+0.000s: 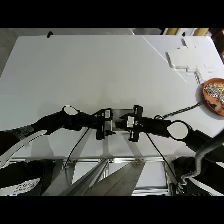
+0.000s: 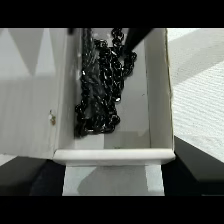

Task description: Fold the box and place the chain.

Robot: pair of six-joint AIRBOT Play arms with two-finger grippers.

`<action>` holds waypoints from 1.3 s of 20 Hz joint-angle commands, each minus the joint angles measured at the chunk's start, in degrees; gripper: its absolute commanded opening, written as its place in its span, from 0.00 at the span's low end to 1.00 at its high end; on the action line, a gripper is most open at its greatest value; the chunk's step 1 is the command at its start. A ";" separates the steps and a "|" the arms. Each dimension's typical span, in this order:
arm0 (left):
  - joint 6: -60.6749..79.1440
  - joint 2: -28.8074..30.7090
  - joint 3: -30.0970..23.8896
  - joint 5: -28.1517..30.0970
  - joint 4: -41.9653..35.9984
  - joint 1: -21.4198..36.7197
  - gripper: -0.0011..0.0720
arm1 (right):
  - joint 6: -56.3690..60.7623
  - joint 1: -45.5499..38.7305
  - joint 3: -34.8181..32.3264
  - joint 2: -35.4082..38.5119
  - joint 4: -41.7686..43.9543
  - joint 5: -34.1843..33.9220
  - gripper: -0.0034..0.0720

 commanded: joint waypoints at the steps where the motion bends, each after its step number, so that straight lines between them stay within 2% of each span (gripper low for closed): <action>1: 0.02 -0.04 -0.02 0.02 0.00 0.02 0.30 | -0.26 0.63 0.04 1.86 -2.12 -0.92 0.30; 4: 0.02 -0.04 -0.02 0.02 0.00 0.02 0.30 | -0.15 -2.80 0.15 9.44 -13.75 5.95 0.30; 7: 0.02 -0.04 -0.02 0.00 0.00 0.02 0.30 | 0.00 -14.43 0.15 14.69 -19.56 18.53 0.30; 10: 0.02 -0.04 -0.02 0.00 0.00 0.02 0.30 | -4.79 -27.39 0.11 13.92 -19.82 26.45 0.30; 12: 0.02 -0.04 -0.02 0.02 0.00 0.02 0.30 | -9.42 -34.07 0.11 10.93 -20.55 29.66 0.30; 15: 0.02 -0.04 -0.02 0.02 0.00 0.02 0.30 | -11.13 -36.00 0.09 4.46 -24.22 29.38 0.30; 18: 0.02 -0.04 -0.02 0.00 0.00 0.02 0.30 | -11.47 -36.00 0.09 -1.92 -24.50 28.63 0.30; 20: 0.02 -0.04 -0.02 0.00 0.00 0.02 0.30 | -16.17 -36.00 0.09 -5.29 -24.13 28.61 0.30; 26: 0.04 -0.04 -0.02 0.00 0.00 0.02 0.30 | -20.22 -31.12 0.11 -10.99 -23.93 25.81 0.30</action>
